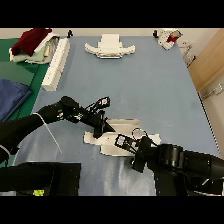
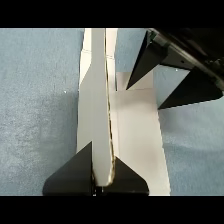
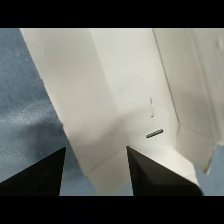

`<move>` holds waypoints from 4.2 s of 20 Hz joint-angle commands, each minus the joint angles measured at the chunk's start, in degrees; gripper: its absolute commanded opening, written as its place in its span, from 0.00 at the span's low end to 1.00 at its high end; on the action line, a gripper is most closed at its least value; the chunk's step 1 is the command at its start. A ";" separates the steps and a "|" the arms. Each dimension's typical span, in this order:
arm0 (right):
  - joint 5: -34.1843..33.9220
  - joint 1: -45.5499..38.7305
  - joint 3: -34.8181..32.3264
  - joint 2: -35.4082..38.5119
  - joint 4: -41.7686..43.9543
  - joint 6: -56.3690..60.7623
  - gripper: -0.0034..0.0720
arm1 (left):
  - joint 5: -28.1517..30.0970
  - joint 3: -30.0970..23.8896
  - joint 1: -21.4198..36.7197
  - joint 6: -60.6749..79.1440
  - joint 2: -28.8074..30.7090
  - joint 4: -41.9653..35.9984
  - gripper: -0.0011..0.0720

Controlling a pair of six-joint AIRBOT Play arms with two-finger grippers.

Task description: Fold the box.

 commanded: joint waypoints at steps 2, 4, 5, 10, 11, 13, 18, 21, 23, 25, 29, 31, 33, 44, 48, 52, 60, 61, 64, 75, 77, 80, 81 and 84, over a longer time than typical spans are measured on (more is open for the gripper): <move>0.83 0.09 1.36 -1.64 -7.78 3.80 0.82 | 0.04 0.02 0.04 0.09 -0.04 0.00 0.03; 0.74 0.09 2.21 -0.83 -9.84 3.82 0.82 | -0.02 0.02 0.04 0.09 -0.04 0.00 0.03; 0.72 0.09 2.43 -0.33 -10.71 4.46 0.82 | 0.04 0.02 0.04 0.09 -0.04 -0.02 0.03; -2.32 0.04 2.54 2.67 -11.93 6.36 0.82 | 0.04 0.02 0.04 0.09 -0.04 -0.02 0.03; -3.08 0.04 2.54 2.73 -11.91 6.71 0.82 | 0.04 0.02 0.04 0.09 -0.04 0.00 0.03; -4.33 0.04 2.54 2.71 -11.85 7.76 0.82 | 0.02 0.02 0.04 0.09 -0.04 0.00 0.03; -6.49 -1.84 2.54 2.73 -12.48 8.59 1.00 | 0.04 0.02 0.04 0.09 -0.04 -0.02 0.03; -5.73 -5.53 2.54 2.80 -12.13 6.80 1.00 | 0.04 0.02 0.04 0.09 -0.04 -0.02 0.03; -4.07 -8.35 2.54 3.69 -9.31 0.50 1.00 | 0.04 0.02 0.04 0.09 -0.04 0.00 0.03; -1.90 -12.28 2.45 4.74 -3.80 -9.01 1.00 | 0.04 0.02 0.04 0.11 -0.04 -0.02 0.03; 3.23 -24.37 0.90 5.20 17.31 -39.47 1.00 | 0.04 0.02 0.04 0.09 -0.04 0.00 0.03; 3.50 -30.86 -0.35 5.09 30.10 -55.65 1.00 | 0.04 0.02 0.04 0.09 -0.04 -0.02 0.03; 3.85 -36.17 -1.86 4.98 37.86 -66.84 1.00 | 0.04 0.02 0.04 0.09 -0.04 -0.02 0.03; 3.78 -43.06 -4.11 -1.86 50.38 -84.94 1.00 | 0.04 0.02 0.04 0.09 -0.04 0.00 0.03; 3.76 -43.04 -4.13 -1.62 50.36 -84.94 0.99 | 0.04 0.02 0.04 0.09 -0.04 -0.02 0.03; 3.78 -43.04 -4.11 -2.23 50.42 -87.12 0.99 | 0.04 0.02 0.04 0.09 -0.04 -0.02 0.03; 4.11 -43.04 -4.00 -5.92 51.21 -90.36 0.99 | 0.04 0.02 0.04 0.09 -0.04 -0.02 0.03; 4.28 -43.04 -4.00 -6.16 51.19 -90.36 0.99 | 0.04 0.02 0.04 0.09 -0.04 -0.02 0.03; 4.44 -43.04 -3.17 -6.36 50.75 -90.36 0.99 | 0.04 0.02 0.04 0.09 -0.04 -0.02 0.03; 2.54 -43.01 -2.51 -8.81 50.75 -90.36 0.76 | 0.04 0.02 0.04 0.09 -0.04 -0.02 0.03; 2.05 -43.01 -1.95 -7.80 50.53 -90.36 0.83 | 0.04 0.02 0.04 0.09 -0.04 -0.02 0.03; 2.01 -43.04 -1.86 -6.91 50.56 -90.36 0.93 | 0.04 0.02 0.04 0.09 -0.04 -0.02 0.03; 1.95 -43.04 -1.81 -6.71 50.64 -90.33 0.93 | 0.04 0.02 0.04 0.09 -0.04 -0.02 0.03; 1.55 -43.04 -1.57 -6.16 50.66 -90.33 0.93 | 0.04 0.02 0.04 0.09 -0.04 -0.02 0.03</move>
